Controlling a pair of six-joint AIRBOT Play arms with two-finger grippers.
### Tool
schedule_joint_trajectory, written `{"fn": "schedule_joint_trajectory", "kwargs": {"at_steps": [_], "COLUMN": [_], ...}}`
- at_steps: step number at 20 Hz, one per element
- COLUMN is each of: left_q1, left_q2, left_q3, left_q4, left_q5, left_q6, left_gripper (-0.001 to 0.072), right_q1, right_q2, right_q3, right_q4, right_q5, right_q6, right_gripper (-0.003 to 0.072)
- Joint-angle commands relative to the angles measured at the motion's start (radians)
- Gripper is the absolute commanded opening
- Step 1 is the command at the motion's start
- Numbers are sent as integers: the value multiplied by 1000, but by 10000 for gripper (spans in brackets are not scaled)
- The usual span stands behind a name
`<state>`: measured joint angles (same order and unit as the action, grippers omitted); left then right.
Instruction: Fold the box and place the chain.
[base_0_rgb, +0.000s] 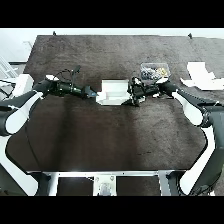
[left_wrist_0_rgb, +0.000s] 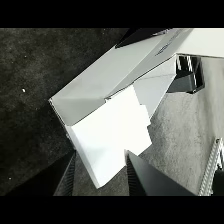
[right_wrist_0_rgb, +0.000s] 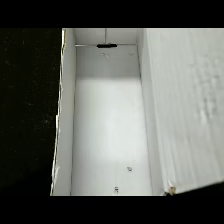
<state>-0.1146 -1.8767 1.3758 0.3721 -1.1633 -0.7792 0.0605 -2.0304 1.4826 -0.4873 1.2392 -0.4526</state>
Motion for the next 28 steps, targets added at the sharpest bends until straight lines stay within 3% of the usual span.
{"fn": "schedule_joint_trajectory", "kwargs": {"at_steps": [1, 5, 16, 28], "left_q1": [-3, -8, -126, -243], "left_q2": [2, 2, 2, 2], "left_q3": [2, 19, 195, 309], "left_q4": [-6, 3, 367, 615], "left_q5": [-4, -30, -10, 31], "left_q6": [-7, -78, -472, -768], "left_gripper": [372, 372, 372, 373], "right_q1": [0, 0, 0, 0], "right_q2": [0, 0, 0, 0], "right_q3": [0, 0, 0, 0], "right_q4": [0, 0, 0, 0], "right_q5": [0, 0, 0, 0], "right_q6": [0, 0, 0, 0], "right_gripper": [582, 582, 582, 583]}}
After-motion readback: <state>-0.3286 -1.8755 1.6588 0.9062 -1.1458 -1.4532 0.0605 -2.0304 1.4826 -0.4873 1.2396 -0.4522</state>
